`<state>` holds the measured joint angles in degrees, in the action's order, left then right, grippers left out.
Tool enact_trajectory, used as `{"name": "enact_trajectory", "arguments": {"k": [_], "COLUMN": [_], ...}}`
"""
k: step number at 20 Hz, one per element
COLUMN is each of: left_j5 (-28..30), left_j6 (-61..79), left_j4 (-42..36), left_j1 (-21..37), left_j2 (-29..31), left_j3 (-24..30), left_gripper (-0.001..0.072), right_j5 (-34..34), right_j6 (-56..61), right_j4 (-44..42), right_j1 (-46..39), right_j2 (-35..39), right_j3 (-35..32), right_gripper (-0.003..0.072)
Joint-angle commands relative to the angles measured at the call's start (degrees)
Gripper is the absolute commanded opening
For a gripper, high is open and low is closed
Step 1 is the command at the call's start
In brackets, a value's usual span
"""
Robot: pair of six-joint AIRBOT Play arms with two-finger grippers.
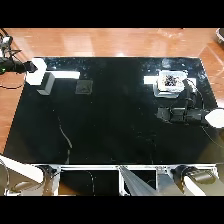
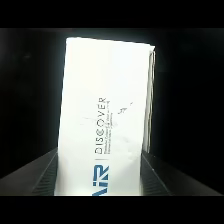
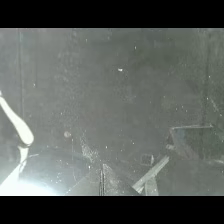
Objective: Fold the box and place the chain.
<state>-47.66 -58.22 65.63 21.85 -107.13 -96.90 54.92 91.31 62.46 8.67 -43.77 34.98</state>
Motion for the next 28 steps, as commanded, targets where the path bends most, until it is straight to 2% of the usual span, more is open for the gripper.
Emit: {"name": "enact_trajectory", "arguments": {"k": [1,3,6,7,8,9,10,11,12,14,16,17,18,19,21,23,24,26,28], "left_j5": [-0.8,-4.8,-14.9,-18.3,-21.0,-23.2,-24.2,-24.0,-24.0,-26.0,-27.5,-24.3,-18.5,-11.7,0.0,5.7,7.3,6.3,3.0], "left_j6": [-2.4,-2.5,-5.3,-9.3,-13.4,-17.1,-18.0,-18.1,-18.3,-20.8,-23.4,-24.9,-27.5,-29.2,-29.5,-29.5,-29.5,-29.5,-29.5], "left_j4": [0.4,2.0,3.0,2.6,1.2,-1.8,-6.0,-9.5,-11.9,-10.7,-1.4,4.2,9.0,10.7,9.8,10.5,10.5,10.5,10.5], "left_j1": [0.4,0.4,0.4,0.4,0.3,0.3,0.4,0.3,-0.1,-2.1,-7.5,-10.8,-14.6,-17.7,-23.6,-27.8,-28.7,-28.3,-27.3], "left_j2": [-1.8,-1.8,-1.8,-1.8,-1.7,-0.9,1.2,3.7,7.0,13.4,20.5,24.9,30.9,37.1,50.9,61.4,65.8,71.1,72.5], "left_j3": [-1.3,-5.1,-16.0,-21.0,-25.4,-28.5,-28.6,-26.9,-23.6,-15.0,-4.2,2.4,10.6,19.0,37.1,51.3,56.8,61.4,61.1], "left_gripper": [0.0638,0.0638,0.0633,0.061,0.0549,0.0294,0.002,0.002,0.0019,0.0017,0.0016,0.0016,0.0016,0.0017,0.0018,0.0018,0.0018,0.0018,0.0019], "right_j5": [-1.2,-2.4,-5.4,-6.9,-7.6,-7.0,-4.5,-0.7,3.8,13.6,18.8,18.9,17.8,16.4,11.4,5.0,2.1,-3.0,-5.0], "right_j6": [0.0,0.0,-0.3,-0.3,-0.3,-0.2,0.8,1.9,2.1,3.3,7.4,9.2,10.1,11.6,15.9,20.4,21.6,21.7,21.7], "right_j4": [-0.8,-1.4,-0.8,0.2,2.5,6.8,10.8,14.1,16.6,21.9,26.9,28.5,29.4,30.0,30.4,31.3,32.7,35.9,36.5], "right_j1": [0.0,0.0,0.0,0.0,0.0,-0.1,-0.1,-0.1,-0.1,-0.1,-0.1,0.0,0.1,0.3,1.4,4.0,5.4,7.5,7.8], "right_j2": [0.0,0.0,0.0,0.0,0.0,-0.3,-0.7,-1.1,-1.2,-1.0,-0.1,0.6,1.7,2.7,5.4,7.7,7.9,7.9,7.9], "right_j3": [0.0,0.0,1.9,4.1,7.1,11.5,16.6,21.2,25.2,30.5,30.4,29.1,26.9,24.3,16.5,8.0,4.7,1.6,1.4], "right_gripper": [0.0023,0.0023,0.0023,0.0023,0.0023,0.0022,0.0022,0.0023,0.0022,0.0023,0.0022,0.0023,0.0023,0.0023,0.0022,0.0022,0.0022,0.0023,0.0022]}}
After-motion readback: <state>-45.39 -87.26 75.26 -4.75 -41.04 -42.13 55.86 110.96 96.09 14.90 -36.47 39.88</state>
